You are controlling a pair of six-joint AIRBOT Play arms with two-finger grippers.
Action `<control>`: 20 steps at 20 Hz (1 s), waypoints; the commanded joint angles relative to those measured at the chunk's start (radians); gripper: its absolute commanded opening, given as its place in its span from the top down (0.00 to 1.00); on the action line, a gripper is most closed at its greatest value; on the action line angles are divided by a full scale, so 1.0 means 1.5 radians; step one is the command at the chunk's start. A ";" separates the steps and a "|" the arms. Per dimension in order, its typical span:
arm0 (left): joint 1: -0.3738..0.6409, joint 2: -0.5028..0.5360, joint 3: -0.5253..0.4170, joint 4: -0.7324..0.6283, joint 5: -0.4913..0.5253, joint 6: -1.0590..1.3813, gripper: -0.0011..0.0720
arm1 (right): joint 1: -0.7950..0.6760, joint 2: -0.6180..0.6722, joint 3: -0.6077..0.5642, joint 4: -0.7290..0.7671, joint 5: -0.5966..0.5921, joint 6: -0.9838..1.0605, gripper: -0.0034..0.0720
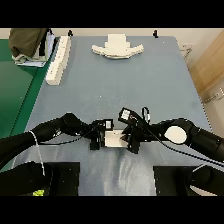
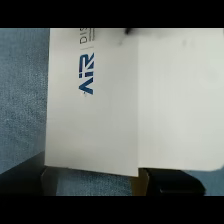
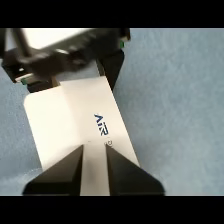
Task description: Fold the box.
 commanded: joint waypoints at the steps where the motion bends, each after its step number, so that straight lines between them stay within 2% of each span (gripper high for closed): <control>1: 0.000 0.000 0.001 0.000 0.000 0.000 0.43 | 0.027 0.016 -0.014 -0.049 -0.032 -0.061 0.63; 2: 0.000 0.000 0.001 0.000 0.000 0.000 0.43 | 0.027 0.008 -0.019 -0.048 -0.032 -0.093 0.56; 3: 0.000 0.000 0.001 0.000 0.000 0.000 0.43 | 0.027 -0.001 -0.024 -0.044 -0.032 -0.128 0.38; 10: 0.000 0.000 0.001 0.000 0.000 0.000 0.43 | 0.027 -0.016 -0.037 -0.022 -0.028 -0.194 0.35; 16: 0.000 0.000 0.001 0.000 0.000 0.000 0.43 | 0.025 -0.016 -0.036 -0.030 -0.072 -0.194 0.35; 20: 0.000 0.000 0.001 0.000 0.000 0.000 0.43 | 0.026 -0.016 -0.038 -0.030 -0.071 -0.194 0.34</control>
